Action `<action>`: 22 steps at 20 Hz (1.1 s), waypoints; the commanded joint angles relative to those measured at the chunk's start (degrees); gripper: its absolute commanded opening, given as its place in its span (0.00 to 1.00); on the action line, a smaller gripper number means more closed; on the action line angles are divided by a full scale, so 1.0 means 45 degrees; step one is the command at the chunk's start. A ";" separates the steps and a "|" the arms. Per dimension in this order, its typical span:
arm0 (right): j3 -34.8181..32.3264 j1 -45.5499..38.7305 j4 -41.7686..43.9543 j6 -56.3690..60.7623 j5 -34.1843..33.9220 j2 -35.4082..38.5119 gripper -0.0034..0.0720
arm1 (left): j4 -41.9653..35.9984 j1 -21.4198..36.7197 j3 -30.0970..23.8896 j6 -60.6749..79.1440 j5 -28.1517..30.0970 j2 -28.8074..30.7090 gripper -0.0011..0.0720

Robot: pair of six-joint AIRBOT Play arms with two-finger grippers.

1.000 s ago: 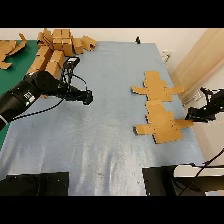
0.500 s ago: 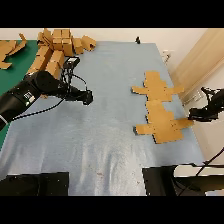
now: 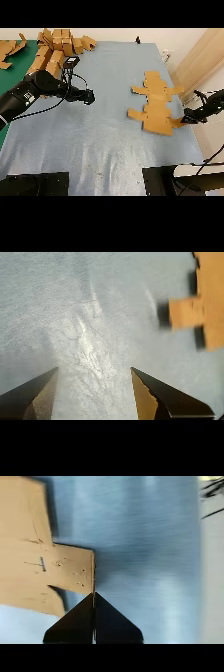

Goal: Fold the box.

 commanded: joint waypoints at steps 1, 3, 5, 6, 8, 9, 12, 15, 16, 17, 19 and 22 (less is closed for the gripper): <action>-0.0238 0.0131 0.2657 -0.0223 -0.1919 -0.0005 0.05 | -0.0350 0.0015 0.0000 -0.0141 0.0005 -0.0005 0.96; -0.0860 0.0631 0.3026 0.0058 -0.2157 0.0015 0.05 | -0.0340 0.0034 -0.0024 -0.0136 0.0005 -0.0005 0.96; -0.1792 0.1452 0.3177 0.0491 -0.1525 0.0053 0.05 | -0.0253 0.0068 -0.0272 -0.0136 0.0005 -0.0005 0.96; -0.2361 0.1972 0.3400 0.0578 -0.0996 0.0146 0.05 | -0.0262 0.0151 -0.0510 -0.0141 0.0010 -0.0005 0.96; -0.3327 0.3041 0.3920 0.0568 0.0306 0.0379 0.05 | -0.0277 0.0554 -0.1141 -0.0180 0.0000 -0.0005 0.96; -0.3619 0.3546 0.4133 0.0549 0.0840 0.0481 0.05 | -0.0316 0.0801 -0.1394 -0.0175 -0.0029 -0.0005 0.96; -0.3818 0.4959 0.4308 0.0568 0.1656 0.0510 0.13 | -0.0418 0.1530 -0.1651 -0.0117 -0.0563 -0.0005 0.95; -0.3803 0.5969 0.4420 0.0568 0.2399 0.0510 0.35 | -0.0554 0.1753 -0.1651 0.0049 -0.0777 -0.0005 0.96; -0.3798 0.6183 0.4498 0.0568 0.2565 0.0510 0.35 | -0.0568 0.1749 -0.1651 0.0097 -0.0782 -0.0005 0.96; -0.3798 0.6329 0.4546 0.0563 0.2681 0.0510 0.35 | -0.0646 0.1749 -0.1651 0.0126 -0.0821 -0.0005 0.96; -0.3798 0.6421 0.4595 0.0544 0.2725 0.0510 0.22 | -0.0656 0.1753 -0.1651 0.0175 -0.0903 -0.0010 0.95; -0.3803 0.6426 0.5353 -0.0136 0.1923 0.0651 0.05 | -0.0787 0.1758 -0.1647 0.0379 -0.0981 -0.0078 0.72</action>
